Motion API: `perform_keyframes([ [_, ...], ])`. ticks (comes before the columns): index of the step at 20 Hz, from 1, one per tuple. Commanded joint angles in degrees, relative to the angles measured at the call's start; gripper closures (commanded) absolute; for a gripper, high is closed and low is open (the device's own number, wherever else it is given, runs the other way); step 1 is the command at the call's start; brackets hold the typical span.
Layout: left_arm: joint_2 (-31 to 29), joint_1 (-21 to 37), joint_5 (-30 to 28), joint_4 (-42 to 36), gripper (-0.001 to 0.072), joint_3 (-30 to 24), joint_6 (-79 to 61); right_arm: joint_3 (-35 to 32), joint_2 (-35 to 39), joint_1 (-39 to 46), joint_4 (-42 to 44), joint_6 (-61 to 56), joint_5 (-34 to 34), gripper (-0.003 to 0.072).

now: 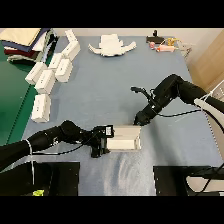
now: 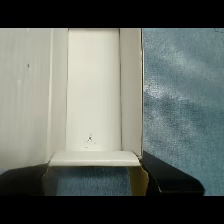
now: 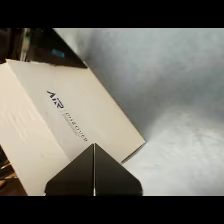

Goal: Fold the box.

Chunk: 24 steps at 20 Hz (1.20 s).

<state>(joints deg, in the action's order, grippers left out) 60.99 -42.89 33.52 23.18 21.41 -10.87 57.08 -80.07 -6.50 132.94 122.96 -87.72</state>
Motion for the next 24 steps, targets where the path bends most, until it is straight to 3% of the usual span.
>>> perform_keyframes([
  [1, 0.04, 0.02, -0.02, 0.00, 0.0367, 0.02, -0.02, -3.74, 4.39, -3.76, -0.17, 2.27, 2.34, 0.0682],
  [8, 0.04, 0.02, -0.02, 0.00, 0.0367, 0.04, -0.02, -14.99, 15.96, -17.09, -11.28, 2.56, 24.30, 0.0682],
  [15, 0.04, 0.02, -0.02, 0.00, 0.0367, 0.04, -0.02, -15.23, 25.24, -26.88, -13.00, 3.76, 30.93, 0.0682],
  [19, 0.04, 0.02, -0.02, 0.00, 0.0367, 0.04, -0.02, -18.32, 28.41, -35.65, -23.56, 4.17, 36.79, 0.0681],
  [20, 0.04, 0.02, -0.02, 0.00, 0.0367, 0.04, -0.02, -19.15, 28.83, -37.73, -25.92, 4.20, 39.04, 0.0636],
  [22, 0.04, 0.02, -0.02, 0.00, 0.0367, 0.04, -0.02, -19.52, 28.81, -41.05, -31.02, 4.22, 41.27, 0.0331],
  [23, 0.04, 0.02, -0.02, 0.00, 0.0367, 0.04, -0.02, -19.52, 28.79, -41.94, -32.89, 4.22, 41.42, 0.0226],
  [24, 0.04, 0.02, -0.04, 0.00, 0.0368, 0.04, -0.02, -19.52, 28.76, -42.47, -34.05, 4.22, 41.40, 0.0177],
])
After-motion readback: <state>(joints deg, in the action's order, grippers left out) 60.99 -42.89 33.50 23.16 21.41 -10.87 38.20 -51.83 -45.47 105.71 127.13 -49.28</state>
